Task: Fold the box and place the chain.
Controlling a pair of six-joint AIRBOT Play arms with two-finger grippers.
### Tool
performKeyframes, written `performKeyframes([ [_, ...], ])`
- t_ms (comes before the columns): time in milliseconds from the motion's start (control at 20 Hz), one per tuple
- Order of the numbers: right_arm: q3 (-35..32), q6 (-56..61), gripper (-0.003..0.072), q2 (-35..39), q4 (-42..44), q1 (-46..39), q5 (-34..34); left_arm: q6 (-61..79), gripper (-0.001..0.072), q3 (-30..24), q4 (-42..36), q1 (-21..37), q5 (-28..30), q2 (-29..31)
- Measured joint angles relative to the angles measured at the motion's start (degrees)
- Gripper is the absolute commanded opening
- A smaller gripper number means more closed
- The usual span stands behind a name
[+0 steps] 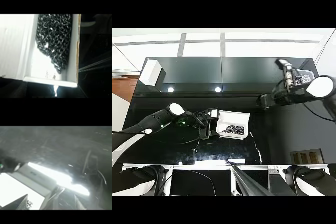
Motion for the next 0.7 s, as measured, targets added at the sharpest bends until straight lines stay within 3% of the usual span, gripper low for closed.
performKeyframes([
  [350, 0.0, -23.28, 0.0703, -6.38, 7.02, 4.87, -2.08, -0.02, 0.0483, 0.0, 0.0, 0.0, -0.02, 0.0],
  [500, 0.0, -35.04, 0.0704, -7.04, 8.83, 5.99, 0.57, -0.02, 0.0483, -0.02, 0.0, 0.0, -0.02, 0.0],
  [700, -0.2, -41.44, 0.0705, -6.54, 10.91, 6.84, 5.27, -0.07, 0.0484, -0.02, 0.0, 0.0, -0.04, 0.0],
])
